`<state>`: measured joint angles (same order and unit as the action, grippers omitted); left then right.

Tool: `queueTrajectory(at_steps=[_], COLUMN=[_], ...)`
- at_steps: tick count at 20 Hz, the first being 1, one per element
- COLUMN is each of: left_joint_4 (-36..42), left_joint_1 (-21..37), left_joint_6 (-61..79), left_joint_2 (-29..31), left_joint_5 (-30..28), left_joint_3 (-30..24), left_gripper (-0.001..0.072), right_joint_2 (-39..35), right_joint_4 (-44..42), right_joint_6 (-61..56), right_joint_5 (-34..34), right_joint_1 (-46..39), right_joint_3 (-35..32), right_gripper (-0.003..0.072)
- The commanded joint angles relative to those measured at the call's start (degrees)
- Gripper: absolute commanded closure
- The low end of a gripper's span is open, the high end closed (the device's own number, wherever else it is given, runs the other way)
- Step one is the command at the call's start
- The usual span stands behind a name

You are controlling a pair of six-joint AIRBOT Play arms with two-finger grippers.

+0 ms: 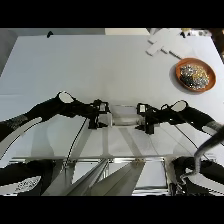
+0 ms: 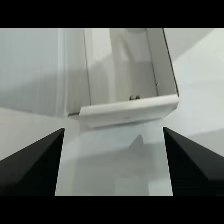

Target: Fold the box and place the chain.

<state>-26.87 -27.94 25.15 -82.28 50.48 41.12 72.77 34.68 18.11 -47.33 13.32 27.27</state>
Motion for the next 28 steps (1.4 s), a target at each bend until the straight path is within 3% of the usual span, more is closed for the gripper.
queueTrajectory(at_steps=[1,26,27,28], left_joint_4=[1.33,6.97,6.97,7.17], left_joint_1=[-1.09,-4.31,-4.31,-4.44], left_joint_6=[0.83,0.28,0.15,-0.11], left_joint_2=[-0.09,-5.84,-5.84,-5.84], left_joint_5=[0.5,-1.4,-1.55,-1.95], left_joint_3=[-0.04,-0.04,-0.04,-0.04], left_gripper=[0.001,0.0015,0.0021,0.0092], right_joint_2=[-0.02,-0.02,-0.02,-0.02], right_joint_4=[0.0,0.0,0.0,0.0], right_joint_6=[-0.02,-0.02,-0.02,-0.02], right_joint_5=[-0.02,-0.02,-0.02,-0.02], right_joint_1=[0.0,0.0,0.0,0.0], right_joint_3=[0.0,0.0,0.0,0.0], right_gripper=[0.0463,0.0463,0.0463,0.0463])
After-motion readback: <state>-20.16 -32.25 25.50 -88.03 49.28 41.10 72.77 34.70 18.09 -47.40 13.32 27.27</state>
